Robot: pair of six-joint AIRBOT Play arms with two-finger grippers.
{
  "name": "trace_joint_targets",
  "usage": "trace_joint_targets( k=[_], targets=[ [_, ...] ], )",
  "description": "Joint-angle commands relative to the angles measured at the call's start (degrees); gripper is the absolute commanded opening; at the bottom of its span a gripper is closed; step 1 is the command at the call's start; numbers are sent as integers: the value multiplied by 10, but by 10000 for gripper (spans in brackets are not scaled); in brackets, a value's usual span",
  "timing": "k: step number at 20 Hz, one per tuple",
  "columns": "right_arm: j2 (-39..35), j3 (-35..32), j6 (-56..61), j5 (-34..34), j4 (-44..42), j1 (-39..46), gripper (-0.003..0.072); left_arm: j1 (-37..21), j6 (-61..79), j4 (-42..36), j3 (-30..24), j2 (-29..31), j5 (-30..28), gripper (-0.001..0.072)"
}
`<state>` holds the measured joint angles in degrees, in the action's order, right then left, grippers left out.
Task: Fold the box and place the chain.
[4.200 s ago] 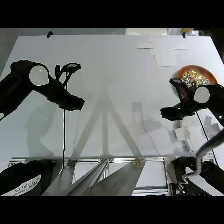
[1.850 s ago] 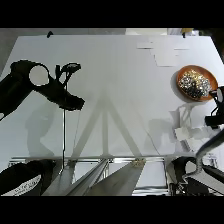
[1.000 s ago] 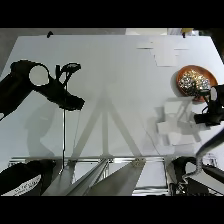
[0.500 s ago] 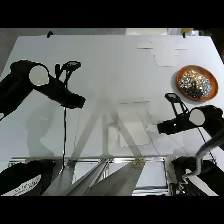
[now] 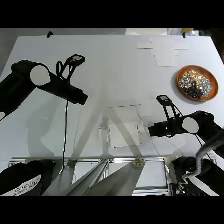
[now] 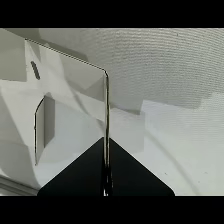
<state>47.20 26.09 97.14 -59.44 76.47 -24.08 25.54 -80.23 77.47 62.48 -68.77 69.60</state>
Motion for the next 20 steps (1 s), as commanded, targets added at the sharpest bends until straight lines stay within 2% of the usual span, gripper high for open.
trace_joint_targets(
  k=[1,2,3,5,6,7,8,9,13,16,17,20],
  targets=[
    [-1,0,3,4,-3,-4,18,0,124,-39,0,-28,-14,106],
    [-1,0,3,4,-4,-4,18,0,175,-73,-2,-44,-10,254],
    [-1,0,3,4,-4,-4,18,0,242,-119,-5,-62,-2,372],
    [-1,0,3,4,-4,-4,18,0,388,-231,-14,-101,26,400],
    [-1,0,3,4,-4,-4,18,0,442,-276,-15,-117,40,436],
    [-1,0,3,4,-4,-4,18,0,480,-311,-15,-131,43,520],
    [-1,0,3,4,-4,-4,18,0,498,-332,-15,-140,40,568],
    [-1,0,3,5,-4,-4,18,0,510,-348,-15,-147,35,588],
    [-1,0,3,6,-4,-4,18,0,548,-386,-16,-165,47,588],
    [-1,0,3,6,-4,-4,18,0,558,-382,-17,-174,49,598],
    [-1,0,3,5,-4,-4,18,2,558,-382,-17,-177,47,645],
    [-1,0,3,5,-5,-4,18,12,558,-380,-18,-193,19,645]
  ],
)
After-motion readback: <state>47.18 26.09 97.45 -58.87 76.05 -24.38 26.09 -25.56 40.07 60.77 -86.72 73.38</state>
